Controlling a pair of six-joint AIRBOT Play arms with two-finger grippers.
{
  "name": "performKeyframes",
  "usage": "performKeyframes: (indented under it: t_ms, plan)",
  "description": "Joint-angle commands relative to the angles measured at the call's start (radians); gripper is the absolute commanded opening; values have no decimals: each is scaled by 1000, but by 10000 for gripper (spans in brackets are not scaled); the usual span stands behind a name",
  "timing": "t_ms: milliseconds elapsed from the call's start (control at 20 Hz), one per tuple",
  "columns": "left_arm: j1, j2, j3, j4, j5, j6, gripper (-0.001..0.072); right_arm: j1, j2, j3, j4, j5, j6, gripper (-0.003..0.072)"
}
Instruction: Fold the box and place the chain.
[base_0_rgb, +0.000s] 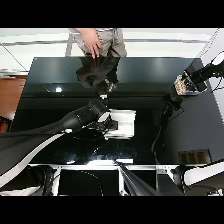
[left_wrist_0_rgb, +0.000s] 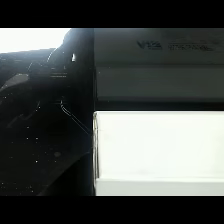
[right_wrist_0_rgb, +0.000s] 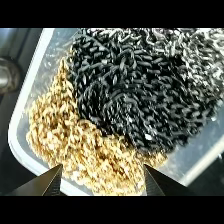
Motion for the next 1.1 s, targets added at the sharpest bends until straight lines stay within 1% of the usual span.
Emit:
performKeyframes:
  t_ms: [0, 250, 350, 400, 450, 600, 700, 1050]
  plan:
    - [1, 0, 0, 0, 0, 0, 32, -2, -24, 5, 50, -61, 12, 560]
    - [1, 0, 0, 0, 0, 0, 32, 1, -68, 5, 79, -80, 11, 557]
    - [1, 0, 0, 0, 0, 0, 32, 1, -71, 5, 79, -77, -14, 385]
    - [1, 0, 0, 0, 0, 0, 32, 1, -70, 5, 106, -69, -88, 123]
    - [1, 0, 0, 0, 2, 0, 32, -3, -70, 8, 138, -56, -177, 16]
    - [1, 0, 0, 0, 1, 0, 32, -12, -57, 43, 149, 55, -299, 15]
    - [1, 0, 0, -3, 1, 0, 32, -15, -14, 64, 149, 114, -402, 15]
    - [1, 0, 0, -3, -2, 0, 32, -19, 217, 83, 151, 161, -543, 11]
